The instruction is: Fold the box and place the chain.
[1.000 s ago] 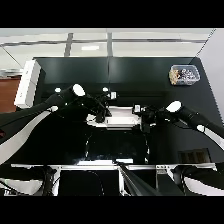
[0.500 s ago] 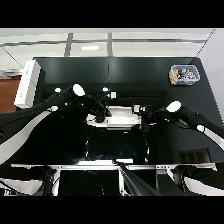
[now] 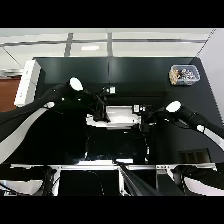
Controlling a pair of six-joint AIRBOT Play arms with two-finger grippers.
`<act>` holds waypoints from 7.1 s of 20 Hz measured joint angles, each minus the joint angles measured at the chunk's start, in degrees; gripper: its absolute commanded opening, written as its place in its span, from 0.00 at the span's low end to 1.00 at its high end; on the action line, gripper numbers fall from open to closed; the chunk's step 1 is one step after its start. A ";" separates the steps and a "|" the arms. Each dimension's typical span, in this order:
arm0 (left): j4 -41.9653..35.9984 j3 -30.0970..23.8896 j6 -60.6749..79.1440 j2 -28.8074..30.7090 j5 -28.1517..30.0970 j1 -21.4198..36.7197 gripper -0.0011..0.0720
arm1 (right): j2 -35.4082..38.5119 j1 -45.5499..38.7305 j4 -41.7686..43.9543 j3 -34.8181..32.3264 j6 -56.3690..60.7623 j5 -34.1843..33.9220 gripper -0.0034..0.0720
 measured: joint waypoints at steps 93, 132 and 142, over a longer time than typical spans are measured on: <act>-17.53 -21.64 16.92 10.49 21.11 -3.52 0.17 | 0.00 0.00 -0.04 0.02 0.00 0.28 0.21; -17.94 -24.98 -49.53 5.25 0.76 16.70 0.08 | 0.00 0.00 -0.04 0.02 0.00 0.24 0.21; -18.36 -16.50 -47.95 3.56 -4.79 12.87 0.97 | 0.00 0.00 -0.04 0.02 0.00 0.24 0.21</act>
